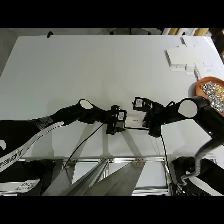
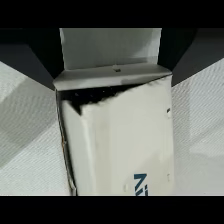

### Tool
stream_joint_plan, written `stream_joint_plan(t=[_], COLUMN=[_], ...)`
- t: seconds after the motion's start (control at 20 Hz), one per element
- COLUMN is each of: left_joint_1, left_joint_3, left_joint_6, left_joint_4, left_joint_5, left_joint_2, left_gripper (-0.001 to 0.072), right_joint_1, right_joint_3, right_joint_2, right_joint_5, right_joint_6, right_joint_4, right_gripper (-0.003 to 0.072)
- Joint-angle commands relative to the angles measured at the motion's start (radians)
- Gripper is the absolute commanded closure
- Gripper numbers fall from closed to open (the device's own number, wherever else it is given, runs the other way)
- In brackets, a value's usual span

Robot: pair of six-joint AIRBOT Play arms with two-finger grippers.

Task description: Fold the box and place the chain.

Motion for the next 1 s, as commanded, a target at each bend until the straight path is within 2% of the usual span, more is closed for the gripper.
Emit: stream_joint_plan(t=[0.0, 0.1, 0.3, 0.35, 0.7, 0.95], left_joint_1=[0.0, 0.0, 0.0, 0.0, 0.0, 0.0], left_joint_3=[0.0, 0.0, 0.0, 0.0, 0.0, 0.0], left_joint_6=[0.003, 0.003, 0.003, 0.003, 0.003, 0.003], left_joint_4=[0.002, 0.002, 0.002, 0.002, 0.002, 0.002], left_joint_5=[-0.003, -0.003, -0.003, -0.003, -0.003, -0.003], left_joint_2=[0.0, 0.0, 0.0, 0.0, 0.0, 0.0], left_gripper=[0.0641, 0.0641, 0.0641, 0.0641, 0.0641, 0.0641], right_joint_1=[0.0, 0.001, 0.001, 0.001, 0.001, 0.0], right_joint_3=[-0.012, -0.012, -0.015, -0.015, -0.015, -0.015], right_joint_2=[0.0, 0.0, 0.0, 0.0, 0.007, 0.089], right_joint_5=[-0.043, -0.026, 0.026, 0.027, 0.062, 0.061], right_joint_6=[0.001, 0.001, 0.0, 0.0, 0.0, 0.0], right_joint_4=[0.001, 0.002, 0.013, 0.02, 0.115, 0.131], right_gripper=[0.0508, 0.0502, 0.039, 0.0384, 0.0384, 0.0387])
